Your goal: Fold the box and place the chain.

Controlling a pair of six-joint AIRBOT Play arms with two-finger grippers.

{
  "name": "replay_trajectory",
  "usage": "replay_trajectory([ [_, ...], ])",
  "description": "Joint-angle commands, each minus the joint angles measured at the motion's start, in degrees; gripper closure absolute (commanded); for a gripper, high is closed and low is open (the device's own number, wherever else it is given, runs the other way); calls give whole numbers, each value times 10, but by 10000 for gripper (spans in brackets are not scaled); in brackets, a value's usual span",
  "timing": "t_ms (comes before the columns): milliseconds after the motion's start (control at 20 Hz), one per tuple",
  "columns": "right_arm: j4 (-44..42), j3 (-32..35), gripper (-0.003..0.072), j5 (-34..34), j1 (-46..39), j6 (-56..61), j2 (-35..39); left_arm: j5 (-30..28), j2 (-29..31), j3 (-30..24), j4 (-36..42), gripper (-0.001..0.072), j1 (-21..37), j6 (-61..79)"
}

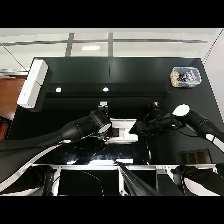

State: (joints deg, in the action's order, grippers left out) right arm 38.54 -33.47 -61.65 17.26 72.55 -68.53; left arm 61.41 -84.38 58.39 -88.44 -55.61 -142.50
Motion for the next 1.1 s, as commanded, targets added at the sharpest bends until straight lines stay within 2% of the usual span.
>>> replay_trajectory([
  [0, 109, -34, 229, 47, 74, 137, 0, -2, 0, 0, 0, 679, 0, 0],
  [150, 238, -68, 231, 51, 146, 283, 0, -3, 0, 0, 0, 679, 0, 0],
  [250, 318, -94, 259, 45, 186, 359, 0, -4, 0, 0, -1, 679, 0, 0],
  [500, 462, -136, 384, 0, 254, 497, -3, -9, 0, 0, -1, 679, 0, 0],
  [650, 472, -137, 384, 0, 268, 551, -7, -12, 0, 0, -1, 679, 0, 0],
  [1050, 471, -137, 390, 4, 271, 581, -35, -12, 0, 0, -2, 679, 0, 0],
])
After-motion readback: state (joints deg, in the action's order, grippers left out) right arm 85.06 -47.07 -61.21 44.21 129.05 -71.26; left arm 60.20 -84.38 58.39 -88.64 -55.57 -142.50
